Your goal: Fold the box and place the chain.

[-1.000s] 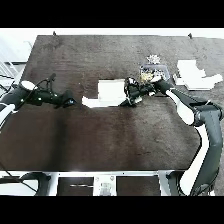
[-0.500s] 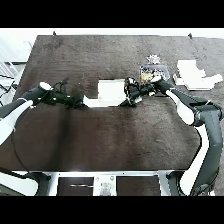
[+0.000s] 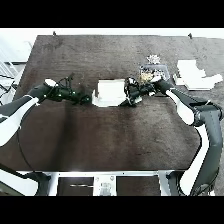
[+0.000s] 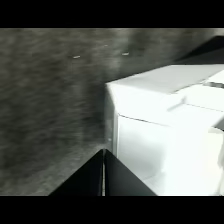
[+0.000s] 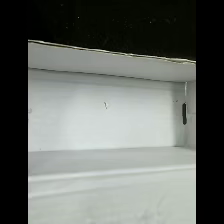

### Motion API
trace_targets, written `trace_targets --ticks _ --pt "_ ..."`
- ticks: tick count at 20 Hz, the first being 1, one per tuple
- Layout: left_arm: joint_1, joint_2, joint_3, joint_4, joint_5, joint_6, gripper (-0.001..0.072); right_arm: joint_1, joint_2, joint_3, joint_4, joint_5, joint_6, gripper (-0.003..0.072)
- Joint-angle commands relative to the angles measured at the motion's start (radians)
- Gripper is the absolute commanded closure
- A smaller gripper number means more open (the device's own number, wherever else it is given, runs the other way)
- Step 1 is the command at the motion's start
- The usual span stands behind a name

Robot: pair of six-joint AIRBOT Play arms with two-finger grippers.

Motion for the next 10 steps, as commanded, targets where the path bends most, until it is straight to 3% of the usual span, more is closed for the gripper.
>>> trace_targets --ticks 1,6,8,10 --pt "-0.002 -0.001 0.023 -0.032 -0.039 0.021 0.0690 0.000 0.000 0.001 0.000 0.000 0.000 0.0111" --pt "-0.002 0.021 0.026 -0.054 -0.035 0.043 0.0677 0.000 0.000 0.001 0.000 0.000 0.000 0.0111" --pt "-0.002 0.024 0.026 -0.060 -0.044 0.047 0.0550 0.000 0.000 0.001 0.000 0.000 0.000 0.0110" --pt "-0.002 0.024 0.026 -0.061 -0.048 0.050 0.0550 0.000 0.000 0.001 0.000 0.000 0.000 0.0111"
